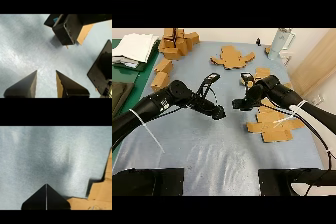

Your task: Fold the box.

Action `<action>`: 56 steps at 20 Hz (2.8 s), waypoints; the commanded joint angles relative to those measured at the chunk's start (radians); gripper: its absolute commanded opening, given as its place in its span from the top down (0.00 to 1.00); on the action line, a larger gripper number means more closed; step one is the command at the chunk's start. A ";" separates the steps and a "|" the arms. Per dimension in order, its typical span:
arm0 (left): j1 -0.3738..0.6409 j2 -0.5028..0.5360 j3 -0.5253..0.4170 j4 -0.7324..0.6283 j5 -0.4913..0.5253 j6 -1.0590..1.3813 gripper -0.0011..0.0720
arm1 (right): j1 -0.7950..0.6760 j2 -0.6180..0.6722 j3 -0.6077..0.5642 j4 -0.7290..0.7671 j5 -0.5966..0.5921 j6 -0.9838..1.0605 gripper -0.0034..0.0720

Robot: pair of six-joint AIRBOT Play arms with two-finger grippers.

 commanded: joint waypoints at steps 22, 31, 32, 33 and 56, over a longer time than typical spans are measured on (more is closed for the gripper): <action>0.000 0.000 0.000 -0.037 0.054 -0.001 0.51 | -0.060 0.003 0.033 -0.046 0.057 0.101 0.94; 0.000 0.000 0.000 -0.086 0.014 -0.002 0.15 | -0.774 0.031 0.075 -0.312 -0.444 -0.158 0.45; 0.000 0.000 0.000 -0.089 0.015 -0.002 0.14 | -0.846 0.031 0.074 -0.266 -0.439 -0.225 0.45; 0.001 0.000 0.000 -0.089 0.014 -0.001 0.14 | -0.919 0.027 0.071 -0.206 -0.417 -0.300 0.45; 0.002 0.000 0.000 -0.129 -0.032 -0.138 0.14 | -1.024 -0.219 -0.007 0.658 -0.569 -0.840 0.95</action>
